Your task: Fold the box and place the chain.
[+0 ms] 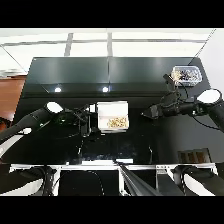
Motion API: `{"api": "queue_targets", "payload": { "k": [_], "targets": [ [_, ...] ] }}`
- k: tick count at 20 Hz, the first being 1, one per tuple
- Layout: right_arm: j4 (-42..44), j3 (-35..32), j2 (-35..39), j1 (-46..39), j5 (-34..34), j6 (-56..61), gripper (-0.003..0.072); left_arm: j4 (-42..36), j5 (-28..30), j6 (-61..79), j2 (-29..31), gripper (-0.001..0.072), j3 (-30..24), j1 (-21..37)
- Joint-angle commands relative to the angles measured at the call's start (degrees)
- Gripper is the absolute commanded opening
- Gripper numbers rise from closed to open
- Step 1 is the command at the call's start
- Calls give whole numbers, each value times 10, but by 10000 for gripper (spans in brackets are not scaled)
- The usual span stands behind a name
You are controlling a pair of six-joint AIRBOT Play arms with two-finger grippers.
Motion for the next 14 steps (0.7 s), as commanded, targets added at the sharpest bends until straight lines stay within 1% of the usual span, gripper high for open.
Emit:
{"api": "queue_targets", "payload": {
  "k": [1, 5, 8, 9, 11, 12, 13, 14],
  "targets": [
    [0, 0, 0, 0, -1, 0, 271, 0, 0, 0, 0, 702, 0, 0],
    [0, 0, 0, 0, -2, 0, 271, 2, 22, -5, -1, 689, 2, -17],
    [0, 0, 0, 0, -1, 0, 271, 7, 20, -12, -4, 688, 5, -17],
    [0, 0, 0, 0, -1, 0, 271, 9, 20, -12, -4, 674, 5, -18],
    [0, 0, 0, 0, -2, 0, 271, 10, 19, -12, -4, 520, 5, -18],
    [0, 0, 0, 0, -4, 0, 271, 10, 19, -12, -4, 466, 5, -18],
    [0, 0, 0, 0, -8, 0, 271, 10, 19, -12, -4, 434, 5, -18],
    [2, 0, 0, 2, -15, 0, 271, 10, 19, -12, -4, 417, 5, -18]
  ]
}}
